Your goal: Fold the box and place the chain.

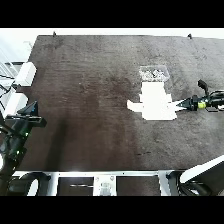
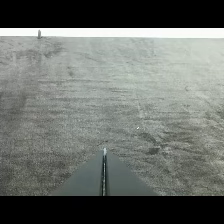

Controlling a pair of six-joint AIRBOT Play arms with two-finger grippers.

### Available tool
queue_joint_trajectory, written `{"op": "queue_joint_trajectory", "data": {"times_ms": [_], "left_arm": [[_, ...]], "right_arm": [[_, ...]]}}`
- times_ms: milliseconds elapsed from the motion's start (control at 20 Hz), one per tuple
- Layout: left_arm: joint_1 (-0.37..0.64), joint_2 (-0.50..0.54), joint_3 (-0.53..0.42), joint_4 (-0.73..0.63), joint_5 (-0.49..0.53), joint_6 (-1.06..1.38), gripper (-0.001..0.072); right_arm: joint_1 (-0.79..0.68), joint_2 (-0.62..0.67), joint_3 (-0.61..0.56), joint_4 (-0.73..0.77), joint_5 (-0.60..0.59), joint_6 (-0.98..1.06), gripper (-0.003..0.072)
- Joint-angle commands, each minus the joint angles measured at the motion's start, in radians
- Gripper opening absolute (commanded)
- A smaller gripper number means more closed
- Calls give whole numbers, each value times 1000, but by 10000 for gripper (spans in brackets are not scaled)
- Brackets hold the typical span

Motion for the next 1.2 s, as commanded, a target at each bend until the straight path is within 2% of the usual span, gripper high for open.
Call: {"op": "queue_joint_trajectory", "data": {"times_ms": [0, 100, 250, 400, 500, 800, 1000, 1150], "left_arm": [[0, 0, 0, 0, 0, 0, 20], [0, 0, 0, 0, 0, 0, 20], [0, 0, 0, 0, 0, 0, 20], [0, 0, 0, 0, 0, 0, 20], [0, 0, 0, 0, 0, 0, 20], [0, 0, 0, 0, -1, 0, 20], [0, 0, 1, 0, 0, 0, 20], [0, 0, 1, 0, -6, 0, 20]], "right_arm": [[19, 61, -79, 66, 16, -26, 11], [50, 135, -183, 110, -17, -40, 11], [142, 280, -385, 153, -129, -54, 11], [256, 420, -574, 263, -293, -53, 11], [352, 480, -658, 330, -380, -53, 11], [645, 491, -630, 368, -636, -50, 11], [681, 490, -612, 365, -785, -55, 10], [700, 478, -612, 368, -793, -81, 10]]}}
